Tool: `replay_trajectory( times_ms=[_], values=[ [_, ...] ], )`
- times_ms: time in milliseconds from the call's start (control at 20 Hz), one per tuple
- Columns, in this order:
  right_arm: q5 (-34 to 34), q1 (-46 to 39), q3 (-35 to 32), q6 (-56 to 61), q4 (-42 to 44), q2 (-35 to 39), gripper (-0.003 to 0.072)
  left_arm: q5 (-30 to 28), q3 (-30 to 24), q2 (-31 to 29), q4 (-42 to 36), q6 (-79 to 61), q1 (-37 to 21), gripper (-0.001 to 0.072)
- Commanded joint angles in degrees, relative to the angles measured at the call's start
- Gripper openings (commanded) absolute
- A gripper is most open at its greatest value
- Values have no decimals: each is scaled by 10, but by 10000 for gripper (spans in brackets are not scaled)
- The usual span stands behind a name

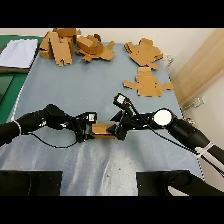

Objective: Fold the box.

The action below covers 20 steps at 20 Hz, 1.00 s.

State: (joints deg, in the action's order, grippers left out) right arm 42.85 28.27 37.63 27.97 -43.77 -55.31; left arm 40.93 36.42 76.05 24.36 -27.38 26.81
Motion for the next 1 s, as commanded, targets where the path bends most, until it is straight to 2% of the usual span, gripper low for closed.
replay_trajectory(
  times_ms=[0,450,550,700,800,950],
  values=[
    [12,1,0,-10,0,-1,506,0,0,0,0,0,0,406],
    [10,1,0,-21,-35,-28,498,0,0,0,0,0,0,406],
    [9,1,0,-21,-45,-28,432,0,0,0,0,0,0,406],
    [20,3,1,-31,-42,-28,445,0,0,0,0,0,0,406],
    [32,21,5,-37,-42,-27,503,0,0,0,0,0,0,406],
    [16,50,7,-40,-57,-28,503,0,0,0,0,0,0,406]
  ],
)
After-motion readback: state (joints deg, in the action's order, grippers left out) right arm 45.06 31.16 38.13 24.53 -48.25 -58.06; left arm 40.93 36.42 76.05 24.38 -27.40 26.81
